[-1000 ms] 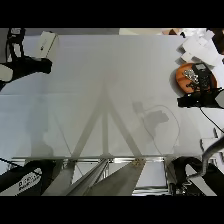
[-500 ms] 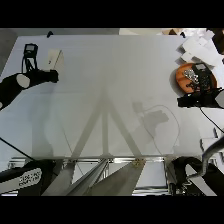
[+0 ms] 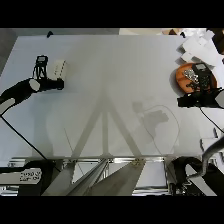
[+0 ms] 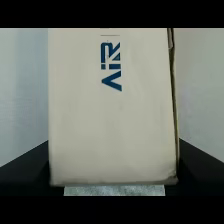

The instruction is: Fold the box and place the chain.

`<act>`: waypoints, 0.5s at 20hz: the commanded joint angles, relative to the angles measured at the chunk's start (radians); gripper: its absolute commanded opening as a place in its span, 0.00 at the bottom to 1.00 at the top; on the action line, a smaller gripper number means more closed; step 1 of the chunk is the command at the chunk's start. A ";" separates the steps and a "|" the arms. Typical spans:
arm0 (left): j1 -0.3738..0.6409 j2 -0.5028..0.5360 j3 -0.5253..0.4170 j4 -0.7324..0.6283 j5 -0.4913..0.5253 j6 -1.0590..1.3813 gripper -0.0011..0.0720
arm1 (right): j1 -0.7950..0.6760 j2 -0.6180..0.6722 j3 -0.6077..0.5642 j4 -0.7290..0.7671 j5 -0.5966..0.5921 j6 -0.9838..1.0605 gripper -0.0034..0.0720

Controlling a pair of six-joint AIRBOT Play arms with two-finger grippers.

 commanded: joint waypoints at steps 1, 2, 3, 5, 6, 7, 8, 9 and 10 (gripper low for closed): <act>0.000 -0.017 0.000 0.001 0.007 0.001 0.76 | 0.000 0.001 0.001 0.000 0.000 0.000 0.06; 0.000 -0.011 0.000 0.001 0.006 0.001 0.82 | 0.000 0.001 0.001 0.000 0.000 0.000 0.06; 0.000 -0.001 0.000 0.001 0.006 0.001 0.82 | 0.000 0.001 0.001 0.000 0.000 0.000 0.06; -0.001 0.032 0.000 0.001 0.006 0.001 0.84 | 0.000 0.001 0.001 0.000 0.000 0.000 0.06; -0.002 0.054 0.000 0.001 0.005 0.001 0.96 | 0.000 0.001 0.001 0.000 0.000 0.000 0.06; -0.002 0.076 0.000 0.001 0.000 0.001 0.97 | 0.000 0.001 0.001 0.000 0.000 0.000 0.06; -0.002 0.100 0.000 0.001 -0.009 0.001 0.97 | 0.000 0.001 0.001 0.000 0.000 0.000 0.06; -0.002 0.122 0.000 0.001 -0.020 0.001 0.97 | 0.000 0.001 0.001 0.000 0.000 0.000 0.06; -0.003 0.149 0.000 0.001 -0.036 0.001 0.97 | 0.000 0.001 0.001 0.000 0.000 0.000 0.06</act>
